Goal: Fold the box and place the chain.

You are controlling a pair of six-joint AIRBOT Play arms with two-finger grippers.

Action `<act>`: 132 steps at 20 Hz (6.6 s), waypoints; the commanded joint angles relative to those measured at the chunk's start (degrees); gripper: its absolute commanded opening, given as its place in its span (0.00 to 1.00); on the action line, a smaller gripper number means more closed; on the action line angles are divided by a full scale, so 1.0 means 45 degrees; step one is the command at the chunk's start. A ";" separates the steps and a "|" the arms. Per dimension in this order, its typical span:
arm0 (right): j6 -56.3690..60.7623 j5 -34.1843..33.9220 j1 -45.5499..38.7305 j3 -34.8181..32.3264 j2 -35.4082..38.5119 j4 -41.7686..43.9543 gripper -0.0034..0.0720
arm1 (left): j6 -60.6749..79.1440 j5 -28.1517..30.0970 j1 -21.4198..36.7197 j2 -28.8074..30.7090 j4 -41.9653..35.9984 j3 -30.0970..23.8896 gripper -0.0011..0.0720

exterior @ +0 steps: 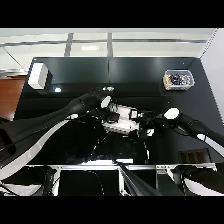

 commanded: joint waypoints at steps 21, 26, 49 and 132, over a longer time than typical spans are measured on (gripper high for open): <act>0.0670 0.0359 0.0010 0.0000 0.0024 0.0151 0.65 | -0.0019 -0.0690 -0.0044 0.0015 -0.0257 0.0102 0.05; 0.3225 0.1248 -0.0685 0.0010 0.1336 -0.1224 0.96 | -0.0962 -0.0782 -0.0034 0.0015 -0.0151 0.0102 0.05; -0.0146 0.0763 -0.0661 -0.0005 0.1277 0.0131 0.36 | -0.2667 -0.0690 -0.0034 0.0015 -0.0544 0.0097 0.05; 3.0765 0.5940 0.3818 0.6149 -0.2293 -1.1210 0.36 | -0.2667 -0.0641 -0.0039 0.0010 -0.0539 0.0097 0.05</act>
